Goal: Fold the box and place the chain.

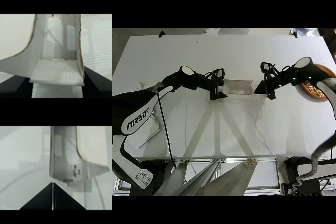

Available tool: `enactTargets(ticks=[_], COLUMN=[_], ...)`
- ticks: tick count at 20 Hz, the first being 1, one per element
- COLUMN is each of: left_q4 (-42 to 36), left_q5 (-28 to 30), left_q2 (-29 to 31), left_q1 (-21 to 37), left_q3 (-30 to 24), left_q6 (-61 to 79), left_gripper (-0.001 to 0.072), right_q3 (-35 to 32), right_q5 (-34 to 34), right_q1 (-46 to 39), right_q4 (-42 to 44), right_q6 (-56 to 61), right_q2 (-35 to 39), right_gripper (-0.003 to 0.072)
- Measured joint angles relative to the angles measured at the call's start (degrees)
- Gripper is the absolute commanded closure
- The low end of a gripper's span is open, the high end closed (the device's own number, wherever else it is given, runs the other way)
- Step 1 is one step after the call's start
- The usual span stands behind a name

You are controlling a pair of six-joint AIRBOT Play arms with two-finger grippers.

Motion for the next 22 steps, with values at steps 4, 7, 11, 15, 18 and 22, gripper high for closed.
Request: enactTargets(ticks=[4, 7, 11, 15, 18, 22], left_q4=[0.15, 0.22, 0.28, 0.28, 0.28, 0.28], left_q5=[-0.11, -0.22, -0.2, -0.2, -0.22, -0.22], left_q2=[0.0, 0.02, 0.02, 0.02, 0.02, 0.02], left_q1=[0.0, 0.02, 0.02, 0.02, 0.02, 0.02], left_q3=[0.0, 0.0, 0.0, 0.0, 0.0, 0.0], left_q6=[0.0, 0.0, 0.0, 0.0, 0.04, 0.02], left_gripper=[0.0288, 0.0288, 0.0288, 0.0288, 0.0288, 0.0288], right_q3=[0.0, 0.0, 0.0, 0.02, 0.02, 0.09], right_q5=[-3.17, -9.9, -18.38, -22.34, -22.97, -21.75], right_q1=[0.61, 2.54, 5.2, 6.12, 6.36, 6.4], right_q4=[9.7, 13.27, 14.43, 10.12, 7.54, 6.34], right_q6=[3.5, 5.42, 8.98, 13.35, 15.65, 16.79], right_q2=[0.07, -0.2, -0.55, -0.94, -1.9, -3.06], right_gripper=[0.068, 0.068, 0.0681, 0.0682, 0.0682, 0.0681])
